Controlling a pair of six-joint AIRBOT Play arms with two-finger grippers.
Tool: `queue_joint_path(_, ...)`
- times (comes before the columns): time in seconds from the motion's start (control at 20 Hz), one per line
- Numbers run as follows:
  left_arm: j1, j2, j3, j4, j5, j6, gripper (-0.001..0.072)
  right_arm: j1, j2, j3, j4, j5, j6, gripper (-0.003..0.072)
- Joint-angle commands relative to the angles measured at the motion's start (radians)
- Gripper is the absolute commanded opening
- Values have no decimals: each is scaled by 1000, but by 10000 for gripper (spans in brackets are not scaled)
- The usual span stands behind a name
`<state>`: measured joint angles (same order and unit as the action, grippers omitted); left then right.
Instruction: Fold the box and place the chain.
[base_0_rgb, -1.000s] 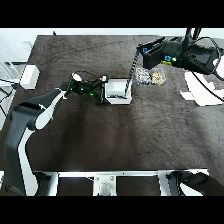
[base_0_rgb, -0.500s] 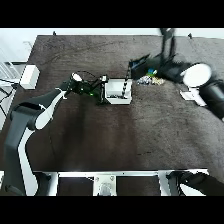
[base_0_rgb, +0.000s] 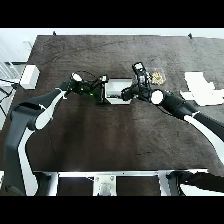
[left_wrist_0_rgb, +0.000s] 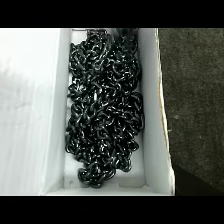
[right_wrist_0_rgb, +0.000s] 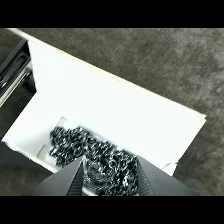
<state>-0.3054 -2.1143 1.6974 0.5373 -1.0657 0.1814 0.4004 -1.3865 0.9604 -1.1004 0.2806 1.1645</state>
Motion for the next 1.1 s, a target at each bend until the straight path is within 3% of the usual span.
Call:
queue_joint_path(0.0,1,0,0,0,0,0,472,2,13,13,-5,-56,0,381)
queue_joint_path(0.1,1,0,0,0,0,0,472,2,56,36,-20,-56,1,386)
queue_joint_path(0.25,1,0,1,0,0,0,472,-3,161,55,-106,-56,1,503)
queue_joint_path(0.45,1,0,0,0,0,0,472,-88,298,63,-142,-51,-37,497)
queue_joint_path(0.55,1,0,1,0,0,0,472,-149,299,89,-141,-18,-101,485)
queue_joint_path(0.65,1,0,1,0,0,0,472,-186,293,100,-127,1,-166,425)
queue_joint_path(0.85,1,0,0,0,0,0,472,-259,249,102,35,40,-317,425)
queue_joint_path(1.05,1,0,0,0,0,0,472,-330,179,119,355,182,-593,407)
